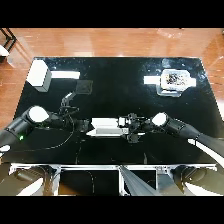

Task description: Fold the box and place the chain.

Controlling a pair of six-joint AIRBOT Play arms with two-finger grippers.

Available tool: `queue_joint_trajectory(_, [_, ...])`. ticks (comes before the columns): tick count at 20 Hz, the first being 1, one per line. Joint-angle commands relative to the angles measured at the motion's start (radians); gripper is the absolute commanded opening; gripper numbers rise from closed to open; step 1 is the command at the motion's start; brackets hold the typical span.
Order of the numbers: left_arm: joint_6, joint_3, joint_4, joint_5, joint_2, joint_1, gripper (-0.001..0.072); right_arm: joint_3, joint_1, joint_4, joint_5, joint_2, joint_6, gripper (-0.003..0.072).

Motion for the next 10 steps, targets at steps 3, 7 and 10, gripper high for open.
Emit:
queue_joint_trajectory(3, [0.011, -0.105, 0.012, 0.161, 0.097, -0.031, 0.0558, 0.0, 0.001, 0.0, 0.0, 0.0, 0.0, 0.0464])
queue_joint_trajectory(7, [-0.016, -0.124, 0.031, 0.265, 0.13, -0.137, 0.0558, 0.0, 0.001, 0.0, 0.0, 0.0, 0.0, 0.0464])
queue_joint_trajectory(10, [-0.122, -0.124, 0.126, 0.314, 0.131, -0.21, 0.0558, 0.0, 0.001, 0.0, 0.0, 0.0, 0.0, 0.0464])
